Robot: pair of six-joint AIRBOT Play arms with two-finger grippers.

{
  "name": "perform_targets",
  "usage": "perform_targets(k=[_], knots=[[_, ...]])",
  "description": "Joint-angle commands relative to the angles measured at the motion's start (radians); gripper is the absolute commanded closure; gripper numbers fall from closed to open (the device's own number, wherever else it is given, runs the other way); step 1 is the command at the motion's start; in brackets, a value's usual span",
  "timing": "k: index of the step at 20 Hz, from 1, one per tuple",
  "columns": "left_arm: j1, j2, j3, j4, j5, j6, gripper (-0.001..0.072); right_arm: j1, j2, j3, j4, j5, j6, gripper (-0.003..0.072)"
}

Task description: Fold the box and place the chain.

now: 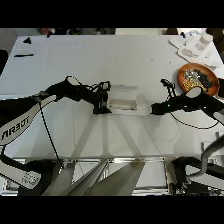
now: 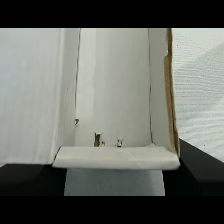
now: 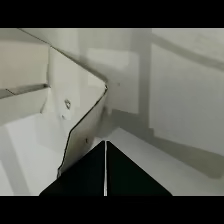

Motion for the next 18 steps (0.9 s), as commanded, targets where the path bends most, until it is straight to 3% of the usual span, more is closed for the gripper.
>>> perform_targets(k=[1,5,6,7,8,16,18], knots=[[0.0,0.0,0.0,0.0,0.0,0.0,0.0479,0.016,-0.032,0.0,0.185,-0.026,-0.11,0.0682],[0.0,0.0,0.0,0.0,0.0,0.0,0.0479,0.016,-0.032,0.0,0.215,0.023,-0.149,0.0672],[0.0,0.0,0.0,0.0,0.0,0.0,0.0479,0.016,-0.032,0.0,0.243,0.042,-0.166,0.0611],[0.0,0.0,0.0,0.0,0.0,0.0,0.0479,0.016,-0.031,0.0,0.269,0.045,-0.165,0.0484],[0.0,0.0,0.0,0.0,0.0,0.0,0.0479,0.016,-0.031,0.0,0.293,0.044,-0.165,0.042],[0.0,0.0,0.0,0.0,0.0,0.0,0.0479,0.016,-0.031,0.0,0.381,0.055,-0.177,0.0403],[0.0,0.0,0.0,0.0,0.0,0.0,0.0479,0.017,-0.031,0.0,0.406,0.076,-0.192,0.0262]])
